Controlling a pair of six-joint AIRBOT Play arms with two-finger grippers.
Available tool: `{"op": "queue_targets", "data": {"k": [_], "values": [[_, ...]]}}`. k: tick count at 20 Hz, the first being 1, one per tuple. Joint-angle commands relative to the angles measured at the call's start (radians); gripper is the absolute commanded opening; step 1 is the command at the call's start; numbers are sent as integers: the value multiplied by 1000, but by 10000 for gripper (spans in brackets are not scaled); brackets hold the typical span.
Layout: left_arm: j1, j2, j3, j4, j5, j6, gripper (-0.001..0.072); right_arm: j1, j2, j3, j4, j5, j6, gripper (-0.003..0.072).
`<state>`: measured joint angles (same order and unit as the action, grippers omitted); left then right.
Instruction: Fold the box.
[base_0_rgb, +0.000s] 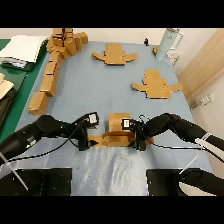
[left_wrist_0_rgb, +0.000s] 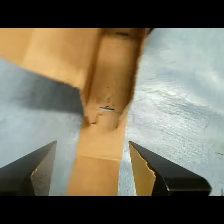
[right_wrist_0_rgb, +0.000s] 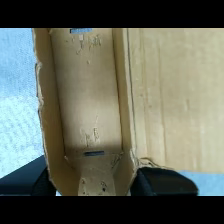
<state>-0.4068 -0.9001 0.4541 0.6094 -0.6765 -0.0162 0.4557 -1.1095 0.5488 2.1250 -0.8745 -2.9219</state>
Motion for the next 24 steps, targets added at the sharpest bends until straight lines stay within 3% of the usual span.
{"op": "queue_targets", "data": {"k": [1, 11, 13, 14, 20, 21, 22, 24], "values": [[-39, -103, -1, -38, 24, 138, 690, 0, 0, 0, -1, 1, 0, 584], [-99, -231, 54, -149, 42, 179, 676, 0, 0, 0, -1, 2, 0, 584], [-99, -251, 56, -193, 42, 222, 441, 0, 0, 0, -1, 1, 0, 584], [-99, -259, 56, -209, 43, 251, 404, 0, 0, 0, -1, 1, 0, 584], [-99, -262, 56, -214, 94, 280, 402, 0, 0, 0, -1, 1, 0, 584], [-99, -262, 56, -214, 95, 296, 332, 0, 0, 0, -1, 1, 0, 584], [-99, -262, 56, -214, 98, 306, 169, 0, 0, 0, -1, 1, 0, 584], [-105, -262, 56, -221, 100, 308, 167, 0, 0, 0, -1, 1, 0, 584]]}}
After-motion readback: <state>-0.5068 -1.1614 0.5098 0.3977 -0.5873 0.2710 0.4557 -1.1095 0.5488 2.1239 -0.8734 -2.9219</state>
